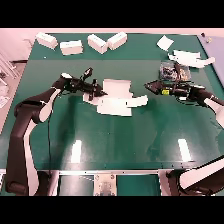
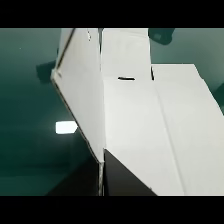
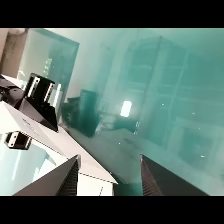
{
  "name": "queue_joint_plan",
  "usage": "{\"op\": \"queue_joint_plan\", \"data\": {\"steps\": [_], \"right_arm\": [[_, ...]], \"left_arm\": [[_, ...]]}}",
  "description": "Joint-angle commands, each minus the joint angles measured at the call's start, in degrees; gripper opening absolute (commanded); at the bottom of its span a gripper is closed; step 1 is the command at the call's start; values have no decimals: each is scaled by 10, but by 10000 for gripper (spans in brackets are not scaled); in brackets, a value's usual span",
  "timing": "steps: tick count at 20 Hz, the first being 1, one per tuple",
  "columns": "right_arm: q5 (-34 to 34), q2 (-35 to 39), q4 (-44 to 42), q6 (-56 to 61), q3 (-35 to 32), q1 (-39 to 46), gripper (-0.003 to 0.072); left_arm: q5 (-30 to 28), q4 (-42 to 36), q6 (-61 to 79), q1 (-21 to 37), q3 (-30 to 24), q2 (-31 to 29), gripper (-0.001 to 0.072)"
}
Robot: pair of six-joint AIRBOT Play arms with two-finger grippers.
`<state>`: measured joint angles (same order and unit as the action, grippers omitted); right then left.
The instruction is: Fold the box and place the chain.
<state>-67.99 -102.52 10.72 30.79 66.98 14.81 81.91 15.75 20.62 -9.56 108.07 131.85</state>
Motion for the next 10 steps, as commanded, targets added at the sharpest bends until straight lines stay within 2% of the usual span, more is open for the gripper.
{"op": "queue_joint_plan", "data": {"steps": [1, 10], "right_arm": [[0, -1, 11, 0, 0, -1, 426], [0, -2, 20, 0, 0, -1, 426]], "left_arm": [[0, 15, 21, 0, -1, -1, 15], [-28, 29, 13, 0, -1, -1, 15]]}}
